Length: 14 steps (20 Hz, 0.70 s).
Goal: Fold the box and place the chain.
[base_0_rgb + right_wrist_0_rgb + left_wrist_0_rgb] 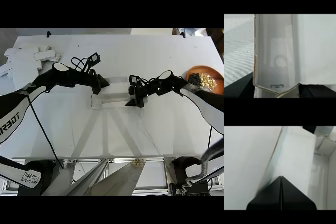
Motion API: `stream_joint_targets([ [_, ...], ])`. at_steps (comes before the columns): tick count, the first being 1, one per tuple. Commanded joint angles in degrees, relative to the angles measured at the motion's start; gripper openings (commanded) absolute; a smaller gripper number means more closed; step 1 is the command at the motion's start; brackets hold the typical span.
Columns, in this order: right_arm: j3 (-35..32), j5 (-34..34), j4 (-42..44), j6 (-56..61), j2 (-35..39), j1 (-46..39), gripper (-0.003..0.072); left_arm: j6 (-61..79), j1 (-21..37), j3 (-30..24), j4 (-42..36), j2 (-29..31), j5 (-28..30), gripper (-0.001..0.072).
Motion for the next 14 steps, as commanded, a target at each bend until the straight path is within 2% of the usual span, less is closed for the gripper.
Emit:
stream_joint_targets([
  [1, 0.0, 0.0, 0.0, 0.0, 0.0, 0.0, 0.0456, -2.7, -0.5, 0.0, 2.4, -2.5, -1.0, 0.0009],
  [4, 0.0, 0.0, 0.0, 0.0, 0.0, 0.0, 0.0456, -2.7, -0.5, 0.0, 2.3, -2.0, -2.1, 0.0009],
  [8, 0.0, 0.0, 0.0, 0.0, 0.0, 0.0, 0.0456, -2.3, 0.7, 0.0, 2.3, 2.3, -6.6, 0.0011],
  [13, 0.0, 0.0, 0.0, 0.0, 0.0, 0.0, 0.0456, -2.8, 5.4, 0.0, 2.2, 6.0, -19.9, 0.0016],
  [14, 0.0, 0.0, 0.0, 0.0, 0.0, 0.0, 0.0456, -3.8, 6.6, 0.0, 2.3, 6.4, -22.8, 0.0076],
])
